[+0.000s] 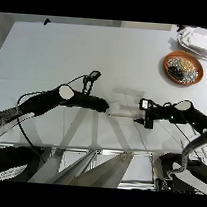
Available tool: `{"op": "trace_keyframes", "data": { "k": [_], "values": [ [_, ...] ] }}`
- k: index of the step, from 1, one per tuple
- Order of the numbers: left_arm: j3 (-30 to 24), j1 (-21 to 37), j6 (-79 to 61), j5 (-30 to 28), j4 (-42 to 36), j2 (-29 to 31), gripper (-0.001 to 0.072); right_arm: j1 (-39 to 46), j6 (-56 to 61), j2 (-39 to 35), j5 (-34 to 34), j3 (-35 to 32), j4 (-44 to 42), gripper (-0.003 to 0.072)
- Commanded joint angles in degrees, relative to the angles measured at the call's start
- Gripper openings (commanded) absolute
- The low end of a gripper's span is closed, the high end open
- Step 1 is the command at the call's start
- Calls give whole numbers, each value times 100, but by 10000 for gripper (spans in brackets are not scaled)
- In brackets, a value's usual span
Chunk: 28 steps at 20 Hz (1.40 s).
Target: Fold the box and place the chain.
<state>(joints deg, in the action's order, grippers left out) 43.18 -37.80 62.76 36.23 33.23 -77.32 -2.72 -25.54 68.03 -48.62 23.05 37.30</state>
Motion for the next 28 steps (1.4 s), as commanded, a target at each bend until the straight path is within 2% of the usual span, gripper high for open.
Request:
{"op": "trace_keyframes", "data": {
  "k": [1,11,12,16,19,21,24,28],
  "values": [
    [31,-50,-109,2,-66,2,233,-2,0,-4,0,4,-2,323],
    [68,-48,-131,151,-66,4,236,-2,0,-4,0,4,-2,323],
    [114,-48,-129,192,-63,4,290,-2,0,-4,0,4,-2,323],
    [197,-140,-129,258,-127,-7,325,-2,0,-4,0,4,-2,323],
    [208,-262,-103,275,-109,-116,324,-2,0,-4,0,4,-2,323],
    [387,-334,267,306,212,-308,324,-2,0,-4,0,4,-2,323],
    [925,-487,1241,343,1108,-627,324,-2,0,-4,0,4,-2,323],
    [1440,-654,2385,828,2286,-802,324,-2,0,-4,0,4,-2,323]
  ]
}}
